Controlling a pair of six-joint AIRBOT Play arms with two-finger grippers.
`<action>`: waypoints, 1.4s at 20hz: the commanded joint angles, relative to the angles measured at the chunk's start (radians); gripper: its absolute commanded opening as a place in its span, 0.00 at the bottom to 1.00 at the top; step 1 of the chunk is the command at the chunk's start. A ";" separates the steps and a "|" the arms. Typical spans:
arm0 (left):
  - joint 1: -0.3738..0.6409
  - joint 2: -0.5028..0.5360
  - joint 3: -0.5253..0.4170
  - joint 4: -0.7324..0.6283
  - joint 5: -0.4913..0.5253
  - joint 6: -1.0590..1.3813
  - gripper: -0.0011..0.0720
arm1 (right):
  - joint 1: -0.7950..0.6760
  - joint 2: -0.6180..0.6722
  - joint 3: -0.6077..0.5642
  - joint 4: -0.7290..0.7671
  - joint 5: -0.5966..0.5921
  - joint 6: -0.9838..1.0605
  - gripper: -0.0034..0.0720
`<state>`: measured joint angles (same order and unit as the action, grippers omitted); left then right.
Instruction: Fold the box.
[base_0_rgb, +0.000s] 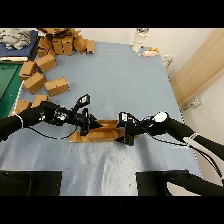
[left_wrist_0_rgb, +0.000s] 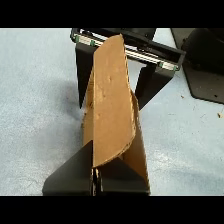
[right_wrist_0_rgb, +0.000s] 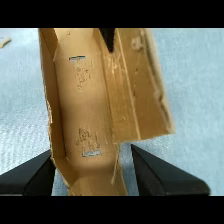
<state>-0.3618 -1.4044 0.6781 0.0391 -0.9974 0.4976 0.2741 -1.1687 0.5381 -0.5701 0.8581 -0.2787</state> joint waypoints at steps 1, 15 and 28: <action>0.000 0.000 0.000 0.000 0.000 0.000 0.03 | 0.000 -0.004 0.001 0.002 -0.001 0.002 1.00; 0.000 0.000 0.000 0.000 0.000 0.000 0.03 | 0.036 -0.031 0.001 0.050 0.023 -0.142 1.00; 0.000 0.000 0.000 0.000 0.000 0.000 0.03 | 0.038 -0.082 0.001 0.070 -0.031 -0.169 0.98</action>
<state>-0.3618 -1.4044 0.6781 0.0391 -0.9974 0.4973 0.3119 -1.2407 0.5385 -0.5083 0.8314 -0.4454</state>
